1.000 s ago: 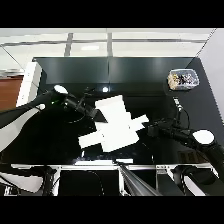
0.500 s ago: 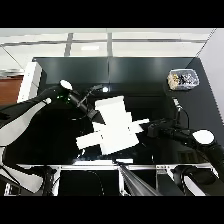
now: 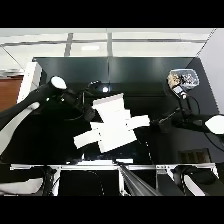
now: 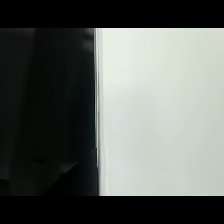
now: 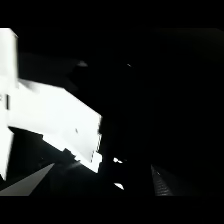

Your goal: Fold the box and place the chain.

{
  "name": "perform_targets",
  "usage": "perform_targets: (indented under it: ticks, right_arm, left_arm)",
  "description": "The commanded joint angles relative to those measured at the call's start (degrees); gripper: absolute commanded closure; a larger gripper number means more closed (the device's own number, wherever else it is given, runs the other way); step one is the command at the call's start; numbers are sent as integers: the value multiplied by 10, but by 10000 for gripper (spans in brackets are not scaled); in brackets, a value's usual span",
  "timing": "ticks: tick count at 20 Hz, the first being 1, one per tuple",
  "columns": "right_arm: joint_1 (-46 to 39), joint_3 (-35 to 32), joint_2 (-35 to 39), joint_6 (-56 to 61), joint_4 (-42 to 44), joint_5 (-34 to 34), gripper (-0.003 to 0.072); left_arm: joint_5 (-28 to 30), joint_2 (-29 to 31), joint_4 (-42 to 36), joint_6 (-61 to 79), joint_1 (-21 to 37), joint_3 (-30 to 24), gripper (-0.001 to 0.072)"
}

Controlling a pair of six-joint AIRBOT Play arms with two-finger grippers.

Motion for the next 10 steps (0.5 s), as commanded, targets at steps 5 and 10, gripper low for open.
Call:
perform_targets:
  ticks: [5, 10]
  right_arm:
    - [-7, 24, 0, -3, -68, -29, -28]
    - [-7, 24, 0, 2, -50, -25, -28]
  left_arm:
    - [214, 146, -65, 376, -42, -155, 683]
    - [343, 122, -1, 402, -90, -152, 683]
